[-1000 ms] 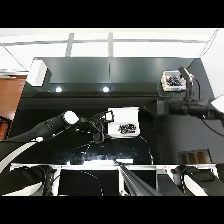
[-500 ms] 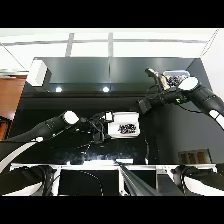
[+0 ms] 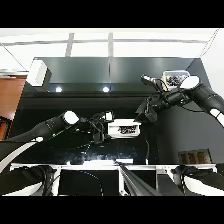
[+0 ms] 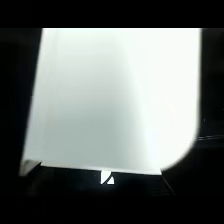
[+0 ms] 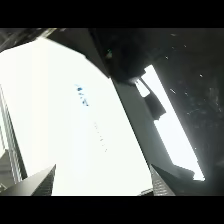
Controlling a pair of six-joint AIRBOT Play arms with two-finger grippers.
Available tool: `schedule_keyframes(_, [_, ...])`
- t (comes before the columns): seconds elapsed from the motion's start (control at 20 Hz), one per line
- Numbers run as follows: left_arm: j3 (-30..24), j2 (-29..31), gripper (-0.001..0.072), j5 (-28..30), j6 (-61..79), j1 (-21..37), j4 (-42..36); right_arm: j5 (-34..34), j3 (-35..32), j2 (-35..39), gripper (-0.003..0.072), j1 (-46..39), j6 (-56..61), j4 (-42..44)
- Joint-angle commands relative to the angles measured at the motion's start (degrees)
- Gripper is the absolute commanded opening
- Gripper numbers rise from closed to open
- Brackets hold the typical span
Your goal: Fold the box and place the chain.
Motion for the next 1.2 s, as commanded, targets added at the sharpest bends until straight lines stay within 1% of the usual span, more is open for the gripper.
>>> schedule_keyframes(0.0, [0.0,0.0,0.0275,0.0,0.0,0.0,0.0,-0.1,-1.4,3.3,0.0691,0.0,-1.6,-2.1])
schedule_keyframes(0.1, [0.0,0.0,0.0275,0.0,0.0,0.0,0.0,-3.4,-5.5,5.2,0.0690,0.0,-3.3,-1.5])
schedule_keyframes(0.2, [0.0,0.0,0.0276,0.0,0.0,0.0,0.0,-8.2,-9.4,6.3,0.0681,0.9,-7.9,0.7])
schedule_keyframes(0.3, [0.0,0.0,0.0276,0.0,0.0,0.0,0.0,-10.6,-10.3,6.4,0.0681,2.3,-10.3,0.4])
schedule_keyframes(0.8, [0.0,0.0,0.0276,0.2,0.0,0.0,0.0,-10.9,-10.3,6.4,0.0672,5.0,-11.1,-0.2])
schedule_keyframes(0.85, [0.0,0.0,0.0276,0.2,0.0,0.0,0.0,-11.0,-10.3,6.4,0.0661,5.6,-11.1,-0.2])
schedule_keyframes(0.9, [0.0,0.0,0.0276,0.2,0.0,0.0,0.0,-10.9,-10.3,6.4,0.0477,6.0,-11.1,-0.5])
schedule_keyframes(0.95, [0.0,0.0,0.0276,0.2,0.0,0.0,0.0,-11.0,-10.3,6.4,0.0456,6.2,-11.1,-0.7])
schedule_keyframes(1.05, [0.0,0.0,0.0276,0.2,0.0,0.0,0.0,-11.2,-10.3,6.4,0.0441,6.4,-11.1,-1.3])
schedule_keyframes(1.1, [0.0,0.0,0.0276,0.2,0.0,0.0,0.0,-11.1,-10.3,6.4,0.0417,6.4,-11.1,-1.8])
schedule_keyframes(1.15, [0.0,0.0,0.0276,0.2,0.0,0.0,0.0,-11.1,-10.3,6.4,0.0344,6.5,-11.1,-2.1])
